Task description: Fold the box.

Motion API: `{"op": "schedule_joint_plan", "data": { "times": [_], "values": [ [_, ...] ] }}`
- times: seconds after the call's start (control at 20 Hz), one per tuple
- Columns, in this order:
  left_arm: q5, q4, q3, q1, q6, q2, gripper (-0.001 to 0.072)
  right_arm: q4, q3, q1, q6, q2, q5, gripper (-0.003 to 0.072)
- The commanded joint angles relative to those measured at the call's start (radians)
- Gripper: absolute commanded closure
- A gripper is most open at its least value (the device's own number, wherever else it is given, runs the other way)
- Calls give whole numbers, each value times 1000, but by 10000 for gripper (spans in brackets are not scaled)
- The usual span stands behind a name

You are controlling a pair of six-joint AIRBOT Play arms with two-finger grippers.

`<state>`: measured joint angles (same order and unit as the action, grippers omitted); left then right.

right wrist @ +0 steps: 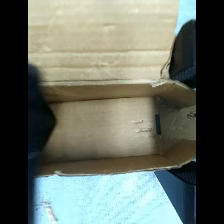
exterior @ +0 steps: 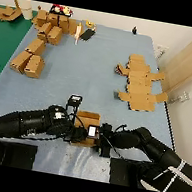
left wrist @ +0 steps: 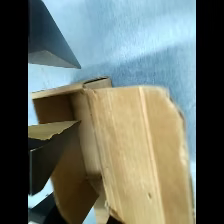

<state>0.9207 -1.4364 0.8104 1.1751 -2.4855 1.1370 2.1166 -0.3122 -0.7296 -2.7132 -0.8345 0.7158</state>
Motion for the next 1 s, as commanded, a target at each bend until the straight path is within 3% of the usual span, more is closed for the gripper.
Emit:
{"op": "schedule_joint_plan", "data": {
  "times": [0.0,0.15,0.35,0.55,0.65,0.75,0.95],
  "values": [
    [34,-5,1,-21,0,-55,232,0,0,0,1,0,0,184],
    [95,-15,1,-26,2,-111,232,0,0,0,1,0,0,184],
    [332,-74,1,-30,10,-211,239,0,0,0,0,0,0,184],
    [472,-113,-11,-30,96,-311,697,0,0,0,0,0,0,184],
    [440,-112,-58,-30,181,-342,697,0,0,0,1,0,0,184],
    [334,-100,-136,-30,301,-367,698,-3,0,0,0,0,-1,184],
    [99,108,-288,-98,650,-397,698,-101,0,0,-62,0,-9,184]
  ]
}}
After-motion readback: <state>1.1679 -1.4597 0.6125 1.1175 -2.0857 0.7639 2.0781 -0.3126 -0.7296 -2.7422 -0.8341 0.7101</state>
